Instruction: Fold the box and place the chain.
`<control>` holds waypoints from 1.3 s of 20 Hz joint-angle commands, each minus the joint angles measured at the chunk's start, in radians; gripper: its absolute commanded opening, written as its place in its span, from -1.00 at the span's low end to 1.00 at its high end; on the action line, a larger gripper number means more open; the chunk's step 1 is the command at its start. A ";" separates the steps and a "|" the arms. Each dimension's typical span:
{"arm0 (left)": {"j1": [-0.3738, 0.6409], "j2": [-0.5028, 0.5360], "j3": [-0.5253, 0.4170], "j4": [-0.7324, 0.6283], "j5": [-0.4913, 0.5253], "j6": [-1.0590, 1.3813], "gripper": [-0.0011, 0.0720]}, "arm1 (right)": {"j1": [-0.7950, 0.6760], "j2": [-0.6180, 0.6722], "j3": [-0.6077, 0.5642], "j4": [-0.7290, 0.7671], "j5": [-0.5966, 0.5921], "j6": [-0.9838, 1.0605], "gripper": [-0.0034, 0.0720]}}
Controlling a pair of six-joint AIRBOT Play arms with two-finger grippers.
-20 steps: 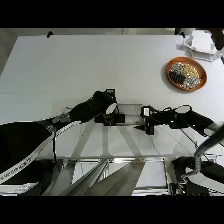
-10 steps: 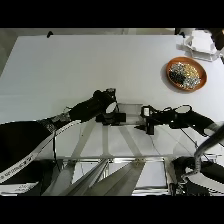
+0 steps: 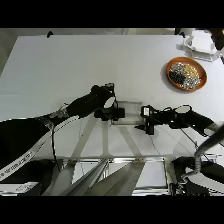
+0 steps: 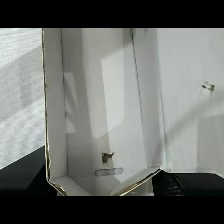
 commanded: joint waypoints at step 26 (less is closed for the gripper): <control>-0.022 0.112 0.001 0.022 -0.050 0.143 0.23 | 0.000 0.000 0.000 -0.001 0.002 0.000 0.00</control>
